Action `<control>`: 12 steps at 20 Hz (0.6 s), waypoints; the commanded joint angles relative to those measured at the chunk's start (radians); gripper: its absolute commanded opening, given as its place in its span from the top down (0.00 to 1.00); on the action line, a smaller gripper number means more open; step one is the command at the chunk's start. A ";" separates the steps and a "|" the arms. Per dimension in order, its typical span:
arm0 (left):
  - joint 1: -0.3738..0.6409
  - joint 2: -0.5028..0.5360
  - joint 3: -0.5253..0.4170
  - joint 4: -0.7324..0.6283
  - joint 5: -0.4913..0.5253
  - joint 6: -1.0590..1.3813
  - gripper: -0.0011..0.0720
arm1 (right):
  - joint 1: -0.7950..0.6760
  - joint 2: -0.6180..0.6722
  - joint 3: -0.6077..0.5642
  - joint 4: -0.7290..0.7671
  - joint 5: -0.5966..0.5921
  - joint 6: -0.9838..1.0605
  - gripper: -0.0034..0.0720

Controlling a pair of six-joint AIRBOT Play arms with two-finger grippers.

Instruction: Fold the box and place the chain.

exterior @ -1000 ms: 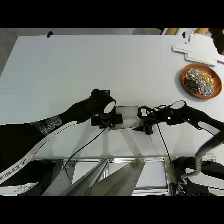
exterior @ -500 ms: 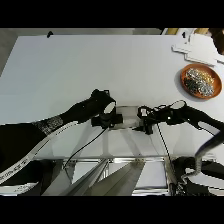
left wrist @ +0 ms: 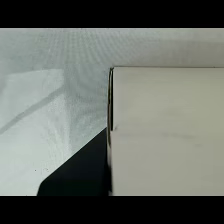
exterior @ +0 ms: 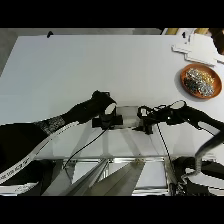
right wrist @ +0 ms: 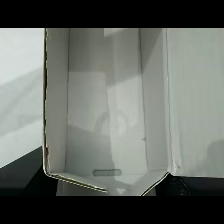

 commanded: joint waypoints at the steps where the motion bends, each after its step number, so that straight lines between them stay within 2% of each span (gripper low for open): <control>1: 0.001 0.001 0.000 0.006 -0.008 -0.002 0.98 | 0.000 0.001 0.000 0.000 0.002 0.000 0.41; 3: 0.002 0.001 0.000 0.007 -0.008 -0.001 0.98 | 0.000 0.000 0.000 0.000 0.002 0.000 0.41; 5: 0.002 0.002 0.000 0.007 -0.008 0.002 0.93 | 0.000 0.000 0.000 -0.001 0.002 0.000 0.41; 8: 0.016 0.016 0.000 0.006 -0.007 0.017 0.74 | 0.000 0.000 0.000 -0.001 0.002 0.000 0.41; 12: 0.034 0.030 0.001 0.017 -0.007 0.079 0.74 | 0.000 0.001 0.000 -0.001 0.002 0.000 0.41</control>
